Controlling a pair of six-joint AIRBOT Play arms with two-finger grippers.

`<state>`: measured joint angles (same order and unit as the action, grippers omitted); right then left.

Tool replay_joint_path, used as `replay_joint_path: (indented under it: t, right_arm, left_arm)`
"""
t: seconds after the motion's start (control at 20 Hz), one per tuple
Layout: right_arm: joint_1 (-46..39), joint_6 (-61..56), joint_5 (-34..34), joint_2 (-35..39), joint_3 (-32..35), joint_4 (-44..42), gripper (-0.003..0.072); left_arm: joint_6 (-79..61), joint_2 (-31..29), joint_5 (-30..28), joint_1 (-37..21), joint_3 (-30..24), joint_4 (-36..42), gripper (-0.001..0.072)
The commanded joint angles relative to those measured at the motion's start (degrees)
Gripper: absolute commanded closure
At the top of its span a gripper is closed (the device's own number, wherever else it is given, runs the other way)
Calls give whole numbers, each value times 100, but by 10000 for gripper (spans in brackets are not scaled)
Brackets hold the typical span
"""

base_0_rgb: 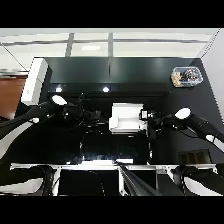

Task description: Fold the box and place the chain.

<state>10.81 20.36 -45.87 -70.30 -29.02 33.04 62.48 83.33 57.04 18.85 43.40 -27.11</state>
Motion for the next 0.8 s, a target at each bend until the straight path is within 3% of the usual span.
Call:
replay_joint_path:
  t: [0.0,0.2,0.6,0.75]
  right_arm:
    - [2,0,0,-2,-2,-2,504]
    - [2,-2,0,-2,-2,-2,504]
    - [2,-2,2,-2,-2,-2,504]
    - [2,-2,2,-2,-2,-2,504]
  left_arm:
    - [-48,-2,260,-15,225,57,6]
    - [184,-2,44,337,527,-315,7]
    - [2594,-2,-826,1403,1113,-2262,8]
    - [2855,0,-1021,1473,1154,-2363,8]
